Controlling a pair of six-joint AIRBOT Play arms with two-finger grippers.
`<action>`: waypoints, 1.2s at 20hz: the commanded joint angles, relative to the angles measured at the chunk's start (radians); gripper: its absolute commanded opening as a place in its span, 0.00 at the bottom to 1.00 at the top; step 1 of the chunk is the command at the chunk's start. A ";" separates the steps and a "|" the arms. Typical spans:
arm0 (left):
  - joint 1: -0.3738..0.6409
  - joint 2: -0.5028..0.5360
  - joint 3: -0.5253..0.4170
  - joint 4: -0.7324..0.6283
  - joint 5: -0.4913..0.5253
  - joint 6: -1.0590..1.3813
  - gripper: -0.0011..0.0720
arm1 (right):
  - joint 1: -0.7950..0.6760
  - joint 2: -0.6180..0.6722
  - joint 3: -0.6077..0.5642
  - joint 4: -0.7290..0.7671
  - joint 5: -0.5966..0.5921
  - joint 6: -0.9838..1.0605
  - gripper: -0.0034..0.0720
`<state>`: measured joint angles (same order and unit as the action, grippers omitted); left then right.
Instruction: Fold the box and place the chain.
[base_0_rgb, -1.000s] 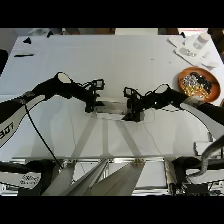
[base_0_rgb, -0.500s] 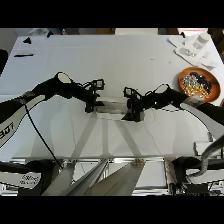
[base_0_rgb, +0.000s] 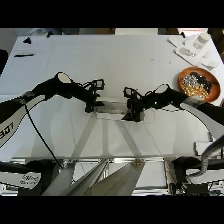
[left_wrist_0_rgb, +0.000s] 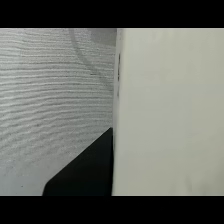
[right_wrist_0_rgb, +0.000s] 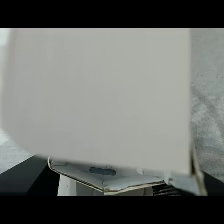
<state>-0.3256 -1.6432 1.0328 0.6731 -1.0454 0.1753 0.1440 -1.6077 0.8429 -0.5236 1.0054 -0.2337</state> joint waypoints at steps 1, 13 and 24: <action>0.000 -0.001 0.000 0.000 -0.002 0.000 0.03 | 0.001 0.000 0.000 0.000 0.001 0.000 0.50; 0.001 0.004 0.000 0.000 0.018 0.000 0.33 | 0.001 0.000 0.000 0.000 0.000 0.000 0.50; 0.113 0.196 0.000 0.022 0.069 -0.002 0.89 | 0.001 0.000 0.000 0.000 0.001 0.000 0.50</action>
<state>-0.2554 -1.5238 1.0325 0.6773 -0.9874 0.1757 0.1444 -1.6077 0.8425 -0.5236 1.0069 -0.2340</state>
